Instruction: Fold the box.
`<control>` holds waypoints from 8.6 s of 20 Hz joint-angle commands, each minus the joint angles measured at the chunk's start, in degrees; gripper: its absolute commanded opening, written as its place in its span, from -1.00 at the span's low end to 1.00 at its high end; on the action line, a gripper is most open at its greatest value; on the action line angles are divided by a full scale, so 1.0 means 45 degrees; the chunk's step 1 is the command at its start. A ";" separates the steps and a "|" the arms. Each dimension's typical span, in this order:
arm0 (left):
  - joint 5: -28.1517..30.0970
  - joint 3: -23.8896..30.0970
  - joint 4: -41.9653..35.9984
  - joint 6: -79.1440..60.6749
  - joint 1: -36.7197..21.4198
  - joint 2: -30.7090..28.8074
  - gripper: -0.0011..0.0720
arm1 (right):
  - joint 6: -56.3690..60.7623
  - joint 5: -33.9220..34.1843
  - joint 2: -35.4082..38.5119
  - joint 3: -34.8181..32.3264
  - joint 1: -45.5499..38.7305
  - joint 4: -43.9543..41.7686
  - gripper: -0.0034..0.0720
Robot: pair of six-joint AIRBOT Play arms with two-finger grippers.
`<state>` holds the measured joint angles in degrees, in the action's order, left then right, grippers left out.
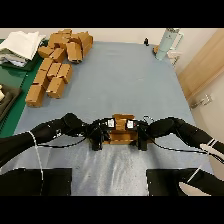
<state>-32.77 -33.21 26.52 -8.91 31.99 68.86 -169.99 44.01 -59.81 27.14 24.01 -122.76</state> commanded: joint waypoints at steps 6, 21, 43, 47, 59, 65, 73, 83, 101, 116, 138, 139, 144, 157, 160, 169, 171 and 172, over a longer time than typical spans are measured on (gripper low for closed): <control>0.0850 -0.0359 -0.0058 -0.0515 0.0359 0.0058 -0.68 | 0.0005 0.0000 0.0000 0.0010 0.0005 -0.0005 0.27; 0.1039 -0.0384 -0.0287 -0.0049 0.0724 0.0199 -0.32 | 0.0000 0.0000 0.0000 0.0010 0.0005 -0.0005 0.27; -0.3755 0.0670 0.5425 1.8914 -0.3944 -0.1370 -0.94 | 0.0000 0.0000 0.0000 0.0010 0.0005 0.0000 0.27; -0.2157 0.0627 0.2234 1.6922 -0.2370 -0.0510 -0.94 | 0.0000 0.0000 0.0000 0.0010 0.0005 0.0000 0.27; -0.1666 0.0384 0.2642 1.7053 -0.1792 -0.1549 -0.94 | 0.0000 0.0000 0.0000 0.0010 0.0005 0.0000 0.27; -0.2108 0.0384 0.5877 1.9880 -0.2050 -0.1545 -0.94 | 0.0000 0.0000 0.0000 0.0010 0.0005 0.0000 0.27; -0.1574 0.0384 0.5372 1.9851 -0.1229 -0.1049 -0.94 | 0.0000 0.0000 0.0000 0.0010 0.0005 0.0000 0.27; -0.1360 0.0384 0.4216 1.9200 -0.1122 -0.0787 -0.94 | 0.0000 0.0000 0.0000 0.0010 0.0005 0.0000 0.27; -0.1035 -0.0398 0.3415 1.9598 -0.0831 -0.1545 0.16 | 0.0000 0.0000 0.0000 0.0010 0.0005 0.0000 0.27; -0.0709 -0.0398 0.1001 1.7597 -0.0656 -0.0758 0.18 | 0.0000 0.0005 0.0000 0.0010 0.0005 0.0000 0.27; -0.3934 -0.5149 1.1623 3.0682 0.3104 0.1919 0.59 | 0.0000 0.0000 0.0000 0.0010 0.0005 0.0000 0.27; -0.3929 -0.5192 1.1803 3.1013 0.3274 0.2011 0.59 | 0.0000 0.0000 0.0000 0.0010 0.0005 0.0000 0.27; -0.4197 -0.5338 1.2046 3.1984 0.3750 0.2176 0.51 | 0.0000 0.0000 0.0000 0.0010 0.0005 0.0000 0.27; -0.6897 -0.8077 1.3687 3.3203 0.4643 0.3963 0.51 | 0.0000 0.0000 0.0000 0.0010 0.0005 0.0000 0.27; -0.6902 -0.8082 1.3119 3.2742 0.4537 0.3745 0.52 | 0.0000 0.0000 0.0000 0.0010 0.0005 0.0000 0.27; -0.6722 -0.8077 1.0355 3.0682 0.3478 0.3725 0.74 | 0.0000 0.0000 0.0000 0.0010 0.0005 0.0000 0.27; -0.6727 -0.8077 1.0078 3.0600 0.3317 0.3735 0.97 | 0.0000 0.0000 0.0000 0.0010 0.0005 0.0000 0.27; -0.6722 -0.8077 1.0088 3.0600 0.3264 0.3735 0.99 | 0.0000 0.0000 0.0000 0.0010 0.0005 0.0000 0.27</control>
<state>-63.31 -69.52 74.46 130.41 47.66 85.67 -169.99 44.12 -59.83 27.14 24.05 -122.69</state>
